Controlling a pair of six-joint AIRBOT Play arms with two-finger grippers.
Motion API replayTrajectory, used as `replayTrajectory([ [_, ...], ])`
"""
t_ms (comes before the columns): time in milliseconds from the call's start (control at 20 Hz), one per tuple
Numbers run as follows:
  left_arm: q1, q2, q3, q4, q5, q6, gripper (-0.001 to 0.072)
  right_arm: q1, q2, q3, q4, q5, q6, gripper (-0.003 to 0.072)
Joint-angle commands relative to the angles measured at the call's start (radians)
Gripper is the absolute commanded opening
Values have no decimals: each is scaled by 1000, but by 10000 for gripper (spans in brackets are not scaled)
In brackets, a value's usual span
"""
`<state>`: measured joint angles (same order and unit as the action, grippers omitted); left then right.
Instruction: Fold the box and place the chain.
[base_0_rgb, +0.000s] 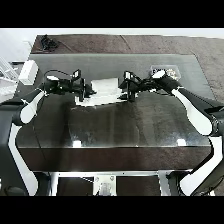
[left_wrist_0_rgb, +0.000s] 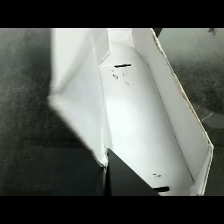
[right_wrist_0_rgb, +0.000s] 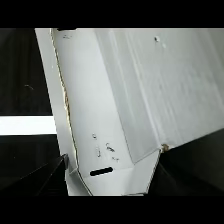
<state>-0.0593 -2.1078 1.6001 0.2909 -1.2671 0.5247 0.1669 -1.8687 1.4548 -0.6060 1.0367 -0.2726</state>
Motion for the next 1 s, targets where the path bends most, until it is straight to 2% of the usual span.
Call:
replayTrajectory([
  [0,0,-1,0,0,3,0,21,-4,-6,3,4,51,11,601],
  [200,0,-1,0,0,3,0,21,-3,-7,2,12,146,56,602],
  [950,0,-1,0,0,3,0,21,11,-98,48,64,128,-22,601],
])
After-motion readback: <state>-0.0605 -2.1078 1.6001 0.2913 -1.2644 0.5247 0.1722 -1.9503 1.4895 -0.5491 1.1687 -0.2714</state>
